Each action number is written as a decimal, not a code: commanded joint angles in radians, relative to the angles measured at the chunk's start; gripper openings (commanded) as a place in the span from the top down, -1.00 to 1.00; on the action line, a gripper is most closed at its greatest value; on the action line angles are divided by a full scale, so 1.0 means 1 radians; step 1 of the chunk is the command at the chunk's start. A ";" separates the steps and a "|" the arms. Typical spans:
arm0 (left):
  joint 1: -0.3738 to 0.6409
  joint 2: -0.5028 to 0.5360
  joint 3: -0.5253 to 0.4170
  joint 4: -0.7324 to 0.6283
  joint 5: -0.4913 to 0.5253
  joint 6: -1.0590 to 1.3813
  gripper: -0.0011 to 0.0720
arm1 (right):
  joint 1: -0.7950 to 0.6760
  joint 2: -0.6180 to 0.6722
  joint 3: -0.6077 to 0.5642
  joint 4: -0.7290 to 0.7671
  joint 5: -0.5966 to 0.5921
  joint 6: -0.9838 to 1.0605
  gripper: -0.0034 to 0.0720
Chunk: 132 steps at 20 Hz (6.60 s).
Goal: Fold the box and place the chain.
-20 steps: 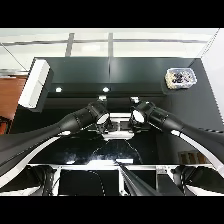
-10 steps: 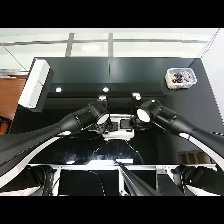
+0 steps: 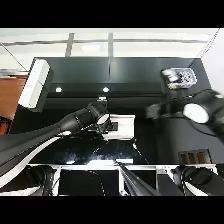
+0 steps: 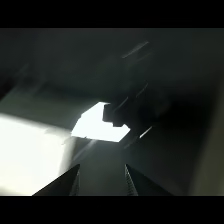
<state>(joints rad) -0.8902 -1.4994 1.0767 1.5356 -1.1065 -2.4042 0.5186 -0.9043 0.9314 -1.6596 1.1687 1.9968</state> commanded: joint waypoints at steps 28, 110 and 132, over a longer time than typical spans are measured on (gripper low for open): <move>0.001 0.000 0.001 0.000 -0.003 0.000 0.89 | -0.747 -1.161 1.062 0.108 0.019 0.081 -0.92; 0.001 0.000 0.001 -0.003 -0.006 0.000 0.89 | -0.273 0.102 -0.224 1.250 -0.050 -0.924 0.89; 0.001 0.000 0.001 -0.003 -0.014 0.000 0.89 | -0.158 -0.019 -0.307 1.020 -0.184 -0.732 0.16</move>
<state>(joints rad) -0.8902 -1.4994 1.0767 1.5330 -1.1149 -2.4046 0.3779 -0.9054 0.6067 -0.5915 0.9520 1.2568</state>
